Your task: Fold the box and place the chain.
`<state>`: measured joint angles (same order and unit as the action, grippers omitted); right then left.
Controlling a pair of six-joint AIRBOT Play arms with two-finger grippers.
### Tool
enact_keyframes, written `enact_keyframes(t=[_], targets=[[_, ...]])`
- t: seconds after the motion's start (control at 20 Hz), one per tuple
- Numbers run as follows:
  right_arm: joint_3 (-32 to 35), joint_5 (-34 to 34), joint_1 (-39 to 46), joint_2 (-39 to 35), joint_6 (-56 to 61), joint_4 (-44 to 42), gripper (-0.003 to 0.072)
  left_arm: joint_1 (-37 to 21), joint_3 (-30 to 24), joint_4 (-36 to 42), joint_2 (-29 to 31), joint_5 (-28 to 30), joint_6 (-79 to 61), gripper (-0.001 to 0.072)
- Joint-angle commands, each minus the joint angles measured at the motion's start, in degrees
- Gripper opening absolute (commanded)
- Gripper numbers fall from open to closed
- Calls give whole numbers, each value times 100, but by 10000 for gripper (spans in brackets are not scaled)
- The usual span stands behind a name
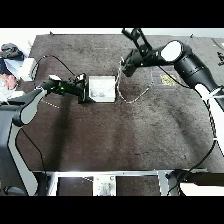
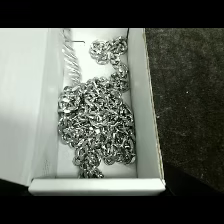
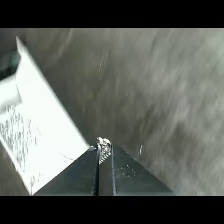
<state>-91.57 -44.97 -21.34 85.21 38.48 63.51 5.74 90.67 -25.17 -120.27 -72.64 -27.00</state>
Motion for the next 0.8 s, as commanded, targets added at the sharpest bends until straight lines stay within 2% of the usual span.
enact_keyframes(t=[0.0, 0.15, 0.5, 0.7, 0.75], targets=[[-337, 782, -297, -92, 7, -81, 16, 0, 2, -2, 0, 2, -2, 462], [-334, 859, -625, 59, 13, -195, 16, 0, 2, -2, 0, 2, -2, 461], [-328, -101, -848, 817, 273, -223, 16, 0, 2, -2, 0, 0, -2, 462], [-317, -291, -841, 1056, 293, -173, 17, 0, 2, -2, 0, 0, 0, 462], [-317, -310, -833, 1095, 297, -70, 45, 0, 2, -2, 0, 0, 0, 462]])
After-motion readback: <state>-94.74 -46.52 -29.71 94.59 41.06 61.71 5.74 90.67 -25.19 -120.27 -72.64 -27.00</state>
